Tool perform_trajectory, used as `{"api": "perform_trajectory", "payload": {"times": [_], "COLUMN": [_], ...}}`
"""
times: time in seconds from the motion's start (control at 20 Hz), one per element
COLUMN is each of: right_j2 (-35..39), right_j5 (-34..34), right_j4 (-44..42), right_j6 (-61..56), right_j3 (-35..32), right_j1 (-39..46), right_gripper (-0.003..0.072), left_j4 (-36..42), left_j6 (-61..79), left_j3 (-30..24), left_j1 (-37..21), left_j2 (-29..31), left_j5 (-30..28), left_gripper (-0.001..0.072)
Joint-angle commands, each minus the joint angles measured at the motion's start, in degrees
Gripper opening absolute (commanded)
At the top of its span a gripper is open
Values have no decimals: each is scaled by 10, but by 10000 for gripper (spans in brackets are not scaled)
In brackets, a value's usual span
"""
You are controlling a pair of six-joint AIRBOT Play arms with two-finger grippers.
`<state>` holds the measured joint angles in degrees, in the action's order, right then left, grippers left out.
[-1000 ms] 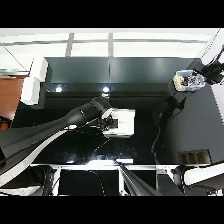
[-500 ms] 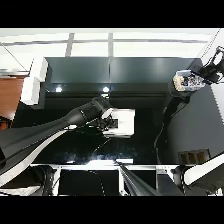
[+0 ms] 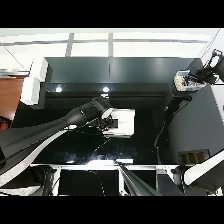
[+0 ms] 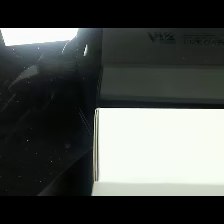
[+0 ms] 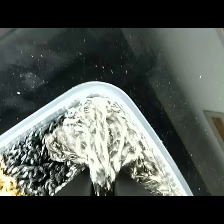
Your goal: Fold the box and place the chain.
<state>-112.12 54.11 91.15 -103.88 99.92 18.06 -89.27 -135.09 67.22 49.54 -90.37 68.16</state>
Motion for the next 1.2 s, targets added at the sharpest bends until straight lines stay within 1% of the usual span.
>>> {"api": "perform_trajectory", "payload": {"times": [0.0,0.1,0.25,0.5,0.65,0.75,1.0,1.1,1.15], "right_j2": [11,35,95,243,333,387,483,510,521], "right_j5": [22,40,62,65,58,68,108,142,173], "right_j4": [-3,11,14,-2,-60,-93,-225,-288,-324], "right_j6": [22,34,85,132,170,172,206,223,233], "right_j3": [1,1,1,1,1,1,1,1,1], "right_j1": [0,0,0,0,0,0,0,0,0], "right_gripper": [14,13,12,12,12,12,12,12,12], "left_j4": [0,0,0,0,0,0,0,0,0], "left_j6": [0,0,0,0,0,0,0,0,0], "left_j3": [0,0,0,0,0,0,0,0,0], "left_j1": [0,0,0,0,0,0,0,0,0], "left_j2": [0,0,0,0,0,0,0,0,0], "left_j5": [0,0,0,-2,-2,-2,-2,-2,-2], "left_gripper": [31,31,31,31,31,31,31,31,31]}}
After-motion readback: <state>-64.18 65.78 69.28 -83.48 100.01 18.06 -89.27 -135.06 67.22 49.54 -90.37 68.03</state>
